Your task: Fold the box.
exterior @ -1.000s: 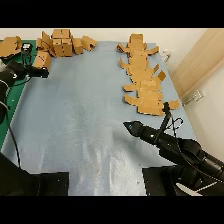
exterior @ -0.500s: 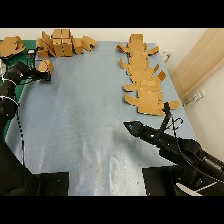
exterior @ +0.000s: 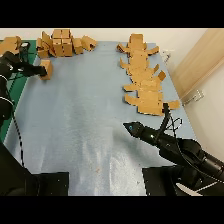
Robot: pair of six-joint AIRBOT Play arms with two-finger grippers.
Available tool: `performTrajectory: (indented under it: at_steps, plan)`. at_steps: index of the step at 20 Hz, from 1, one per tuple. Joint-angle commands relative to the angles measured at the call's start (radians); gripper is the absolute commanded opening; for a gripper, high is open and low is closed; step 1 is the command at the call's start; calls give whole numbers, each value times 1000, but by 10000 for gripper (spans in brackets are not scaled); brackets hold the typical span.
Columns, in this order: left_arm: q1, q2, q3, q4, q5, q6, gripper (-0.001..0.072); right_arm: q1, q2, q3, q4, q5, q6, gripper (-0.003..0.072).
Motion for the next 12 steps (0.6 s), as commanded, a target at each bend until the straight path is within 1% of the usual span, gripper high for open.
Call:
performTrajectory:
  at_steps: [1, 2, 3, 4, 6, 8, 10, 12]
  plan:
    - [46, 68, 13, 1, -98, -43, 686, 0, -1, 1, 0, -23, 0, 2]
    - [55, 92, 13, 0, -119, -73, 679, 0, -1, 1, 0, -39, 0, 2]
    - [64, 118, 13, -1, -150, -109, 398, 0, -1, 1, -3, -56, 0, 3]
    - [66, 142, 13, -6, -179, -102, 6, 0, -1, 1, -16, -68, 0, 2]
    - [53, 183, 13, -43, -240, -64, 11, 0, -14, 24, -79, -109, 0, 2]
    - [22, 226, -3, -112, -314, -10, 10, -9, -60, 94, -164, -197, 0, 2]
    - [-38, 277, -39, -142, -366, 14, 9, -34, -140, 215, -261, -346, -17, 2]
    - [-110, 344, -114, -139, -392, 32, 9, -60, -234, 351, -320, -486, -120, 2]
